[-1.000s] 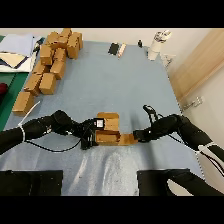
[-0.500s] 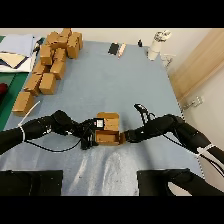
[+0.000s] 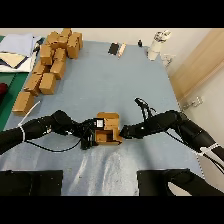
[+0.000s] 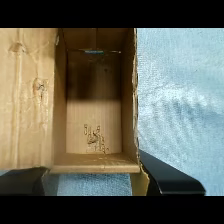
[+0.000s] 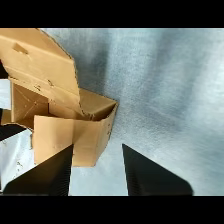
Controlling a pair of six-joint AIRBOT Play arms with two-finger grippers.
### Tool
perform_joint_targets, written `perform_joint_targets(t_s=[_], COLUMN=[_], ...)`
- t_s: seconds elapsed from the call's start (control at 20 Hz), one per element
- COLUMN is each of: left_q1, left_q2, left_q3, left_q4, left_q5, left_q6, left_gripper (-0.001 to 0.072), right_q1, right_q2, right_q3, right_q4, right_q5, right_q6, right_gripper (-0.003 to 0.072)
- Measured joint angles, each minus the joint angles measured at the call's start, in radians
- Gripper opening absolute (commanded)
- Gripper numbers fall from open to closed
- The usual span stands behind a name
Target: Fold the box.
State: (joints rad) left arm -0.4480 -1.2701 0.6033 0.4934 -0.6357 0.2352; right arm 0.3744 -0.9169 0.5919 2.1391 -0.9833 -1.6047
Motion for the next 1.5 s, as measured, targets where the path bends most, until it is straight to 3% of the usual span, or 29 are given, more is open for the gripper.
perform_joint_targets(t_s=[0.3, 0.5, 0.8, 1.15, 1.2, 1.4, 1.5], left_q1=[0.0, 0.0, 0.0, 0.0, 0.0, 0.002, 0.002], left_q2=[0.0, 0.0, 0.0, 0.0, 0.0, 0.0, 0.0], left_q3=[0.0, 0.0, 0.0, 0.0, 0.0, 0.0, -0.001], left_q4=[0.0, 0.0, 0.0, 0.0, 0.0, 0.001, 0.0], left_q5=[0.0, 0.0, 0.0, 0.0, 0.0, -0.005, -0.005], left_q6=[0.0, 0.0, 0.0, 0.0, 0.0, -0.003, -0.006], left_gripper=[0.0465, 0.0466, 0.0466, 0.0466, 0.0466, 0.0465, 0.0466], right_q1=[0.095, 0.208, 0.359, 0.427, 0.431, 0.44, 0.445], right_q2=[-0.094, -0.152, -0.301, -0.485, -0.503, -0.537, -0.543], right_q3=[0.033, 0.131, 0.292, 0.43, 0.436, 0.449, 0.454], right_q4=[-0.014, -0.195, -0.446, -0.49, -0.486, -0.509, -0.515], right_q5=[0.025, 0.015, -0.123, -0.236, -0.246, -0.281, -0.285], right_q6=[0.01, 0.185, 0.5, 0.653, 0.663, 0.703, 0.721], right_gripper=[0.0433, 0.0433, 0.0434, 0.0434, 0.0383, 0.0016, 0.0005])
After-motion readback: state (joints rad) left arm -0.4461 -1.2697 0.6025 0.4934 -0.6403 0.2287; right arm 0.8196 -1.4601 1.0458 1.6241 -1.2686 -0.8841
